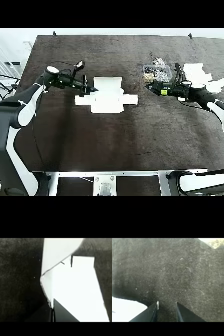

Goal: Fold the box and place the chain.

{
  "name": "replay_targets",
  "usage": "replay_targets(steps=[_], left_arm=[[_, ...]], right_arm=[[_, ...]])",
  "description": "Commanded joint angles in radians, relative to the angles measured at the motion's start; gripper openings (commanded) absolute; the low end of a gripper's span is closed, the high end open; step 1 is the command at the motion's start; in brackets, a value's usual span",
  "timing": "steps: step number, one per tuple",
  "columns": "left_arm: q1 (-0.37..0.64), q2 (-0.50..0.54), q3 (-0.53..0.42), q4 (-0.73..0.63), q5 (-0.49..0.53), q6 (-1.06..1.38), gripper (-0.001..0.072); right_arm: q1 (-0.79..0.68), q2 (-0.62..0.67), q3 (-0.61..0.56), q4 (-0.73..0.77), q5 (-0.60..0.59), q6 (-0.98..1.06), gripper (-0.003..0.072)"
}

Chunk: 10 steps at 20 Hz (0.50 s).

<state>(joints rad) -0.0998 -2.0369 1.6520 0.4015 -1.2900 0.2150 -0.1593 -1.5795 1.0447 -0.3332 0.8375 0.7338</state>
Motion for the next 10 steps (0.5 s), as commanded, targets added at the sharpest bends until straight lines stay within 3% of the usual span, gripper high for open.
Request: replay_targets(steps=[1, 10], left_arm=[[-0.005, 0.003, -0.033, -0.019, 0.036, 0.127, 0.0017], [-0.011, -0.072, -0.033, -0.021, 0.034, 0.176, 0.0017]], right_arm=[[0.009, 0.001, 0.000, 0.004, 0.002, -0.037, 0.0274], [0.041, 0.001, 0.000, 0.005, -0.008, -0.066, 0.0275]])
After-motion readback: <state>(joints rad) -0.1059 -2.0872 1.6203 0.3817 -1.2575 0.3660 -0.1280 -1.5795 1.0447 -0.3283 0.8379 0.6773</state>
